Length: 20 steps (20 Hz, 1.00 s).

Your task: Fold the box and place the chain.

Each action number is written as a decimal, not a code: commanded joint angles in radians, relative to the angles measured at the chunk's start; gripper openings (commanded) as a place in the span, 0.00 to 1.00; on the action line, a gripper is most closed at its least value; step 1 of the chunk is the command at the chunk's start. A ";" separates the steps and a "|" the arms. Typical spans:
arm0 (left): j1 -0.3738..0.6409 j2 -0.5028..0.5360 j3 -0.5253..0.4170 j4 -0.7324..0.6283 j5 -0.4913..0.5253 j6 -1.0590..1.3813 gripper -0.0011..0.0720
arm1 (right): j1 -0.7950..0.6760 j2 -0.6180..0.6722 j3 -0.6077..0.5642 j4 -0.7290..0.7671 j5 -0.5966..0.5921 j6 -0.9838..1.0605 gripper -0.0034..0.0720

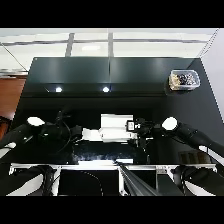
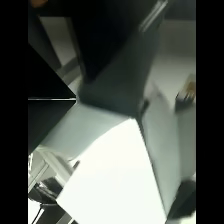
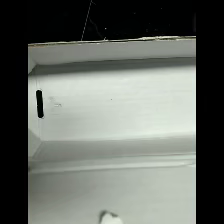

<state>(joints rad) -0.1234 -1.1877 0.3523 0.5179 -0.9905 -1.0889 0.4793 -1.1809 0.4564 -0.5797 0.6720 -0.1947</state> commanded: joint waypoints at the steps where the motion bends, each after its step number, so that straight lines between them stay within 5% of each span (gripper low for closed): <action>1: -0.098 -0.055 0.045 -0.081 0.038 0.072 0.05 | 0.001 0.000 0.000 0.000 0.000 0.000 0.60; 4: -0.097 -0.018 0.089 -0.044 0.034 0.075 0.09 | 0.001 0.000 0.000 0.000 0.000 0.000 0.60; 7: -0.097 0.007 0.136 0.004 -0.052 0.074 0.90 | 0.001 0.000 0.000 0.000 0.000 0.000 0.60; 12: -0.141 0.008 0.174 -0.017 -0.076 0.072 0.96 | 0.001 0.000 0.000 0.000 0.000 0.000 0.60; 20: -0.372 0.008 0.207 0.096 0.192 -0.149 0.94 | 0.001 0.000 0.000 0.000 0.000 0.000 0.60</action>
